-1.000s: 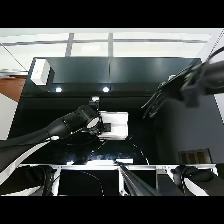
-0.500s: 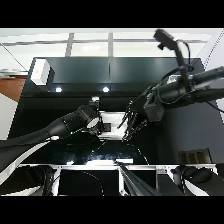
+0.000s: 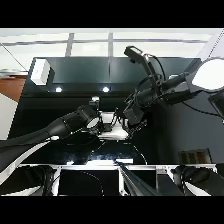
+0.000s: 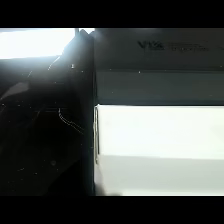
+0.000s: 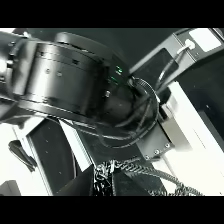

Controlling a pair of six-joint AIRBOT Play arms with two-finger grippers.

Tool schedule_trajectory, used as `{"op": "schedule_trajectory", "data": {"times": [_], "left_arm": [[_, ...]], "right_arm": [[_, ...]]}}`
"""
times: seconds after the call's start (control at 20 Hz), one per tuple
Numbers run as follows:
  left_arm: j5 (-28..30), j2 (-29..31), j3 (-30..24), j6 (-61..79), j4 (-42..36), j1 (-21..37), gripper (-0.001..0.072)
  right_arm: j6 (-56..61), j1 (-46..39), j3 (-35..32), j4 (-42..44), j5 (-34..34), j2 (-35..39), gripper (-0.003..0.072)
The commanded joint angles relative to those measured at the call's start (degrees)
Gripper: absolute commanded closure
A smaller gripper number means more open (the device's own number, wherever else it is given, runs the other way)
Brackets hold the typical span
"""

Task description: Fold the box and place the chain.

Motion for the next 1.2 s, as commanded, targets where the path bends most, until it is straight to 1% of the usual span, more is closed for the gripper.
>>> {"op": "schedule_trajectory", "data": {"times": [0.0,0.1,0.3,0.45,0.5,0.55,0.6,0.65,0.75,0.85,0.9,1.0,1.05,1.1,1.15], "left_arm": [[0.0,0.0,0.0,0.0,0.0,0.0,0.0682],[0.0,0.0,0.0,0.0,0.0,0.0,0.0682],[0.0,0.0,0.0,0.0,0.0,0.0,0.0683],[0.0,0.0,0.0,0.0,0.0,0.0,0.0682],[0.0,0.0,0.0,0.0,0.0,0.0,0.0682],[0.0,0.0,0.0,0.0,0.0,0.0,0.0682],[0.0,0.0,0.0,0.0,0.0,0.0,0.0682],[0.0,0.0,0.0,0.0,0.0,0.0,0.0682],[-0.1,0.0,0.0,0.0,0.0,0.0,0.0682],[-0.4,0.0,0.0,0.0,0.0,0.0,0.0682],[-0.6,0.0,0.0,0.0,0.0,0.0,0.0682],[-1.2,0.0,0.0,0.0,0.0,0.0,0.0683],[-1.1,0.0,0.0,0.0,0.0,0.0,0.0682],[-1.0,0.0,0.0,0.0,0.0,0.0,0.0683],[-0.9,0.0,0.0,0.0,0.0,0.0,0.0683]], "right_arm": [[0.0,0.2,-2.5,-3.0,-0.9,-0.7,0.0647],[0.2,0.2,-6.7,-2.7,-3.5,-0.7,0.0646],[0.2,1.6,-15.0,-2.3,-11.2,-1.5,0.0646],[0.2,1.7,-17.1,-2.4,-12.7,-4.4,0.0645],[0.2,1.5,-17.1,-2.4,-12.9,-5.4,0.0627],[0.4,1.2,-17.1,-2.6,-13.6,-5.8,0.0367],[0.4,0.2,-17.0,-2.8,-13.4,-5.7,0.0151],[0.3,-1.7,-17.0,-2.8,-11.8,-5.3,0.0132],[-1.5,-7.7,-17.0,-2.9,-6.0,-3.4,0.0132],[-5.6,-15.7,-17.2,-2.9,-0.1,0.0,0.0132],[-8.3,-19.3,-18.0,-2.8,0.9,1.9,0.0132],[-15.5,-26.1,-23.1,-1.7,-2.1,6.1,0.0132],[-19.2,-28.5,-27.1,0.0,-5.4,7.6,0.0132],[-23.4,-30.0,-31.6,2.3,-10.3,8.3,0.0131],[-27.3,-30.0,-35.3,3.4,-15.4,8.2,0.0088]]}}
